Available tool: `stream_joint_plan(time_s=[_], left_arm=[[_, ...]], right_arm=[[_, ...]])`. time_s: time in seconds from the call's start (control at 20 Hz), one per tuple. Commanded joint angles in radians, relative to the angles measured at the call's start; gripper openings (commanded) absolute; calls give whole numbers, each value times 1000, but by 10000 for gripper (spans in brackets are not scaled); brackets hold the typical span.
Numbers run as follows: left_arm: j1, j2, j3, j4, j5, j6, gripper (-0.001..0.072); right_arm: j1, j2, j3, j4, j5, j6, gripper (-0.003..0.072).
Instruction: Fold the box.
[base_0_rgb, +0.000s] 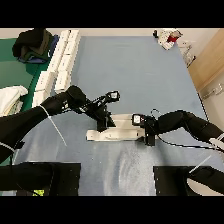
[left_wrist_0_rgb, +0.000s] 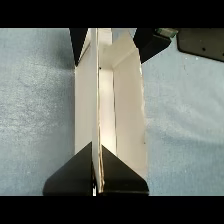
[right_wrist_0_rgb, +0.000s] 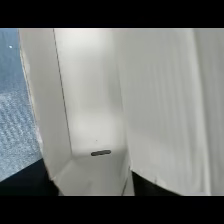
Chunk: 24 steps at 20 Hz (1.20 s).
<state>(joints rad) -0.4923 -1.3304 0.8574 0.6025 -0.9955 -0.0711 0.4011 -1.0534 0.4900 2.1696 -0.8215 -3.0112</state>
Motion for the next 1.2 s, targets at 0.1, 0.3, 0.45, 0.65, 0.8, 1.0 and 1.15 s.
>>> stream_joint_plan(time_s=[0.1,0.3,0.45,0.65,0.8,1.0,1.15], left_arm=[[0,0,1,0,0,0,12],[0,0,1,0,0,0,12],[0,0,0,0,0,0,12],[0,0,1,0,0,0,12],[0,0,1,0,0,0,12],[0,0,1,0,0,0,12],[0,0,0,0,0,0,12]], right_arm=[[0,0,-2,0,2,0,407],[0,0,-2,0,2,0,421],[0,3,-2,0,2,0,538],[13,19,-2,18,2,0,599],[12,21,-2,18,2,0,599],[11,38,-2,19,2,1,700],[11,31,-3,19,11,1,711]])
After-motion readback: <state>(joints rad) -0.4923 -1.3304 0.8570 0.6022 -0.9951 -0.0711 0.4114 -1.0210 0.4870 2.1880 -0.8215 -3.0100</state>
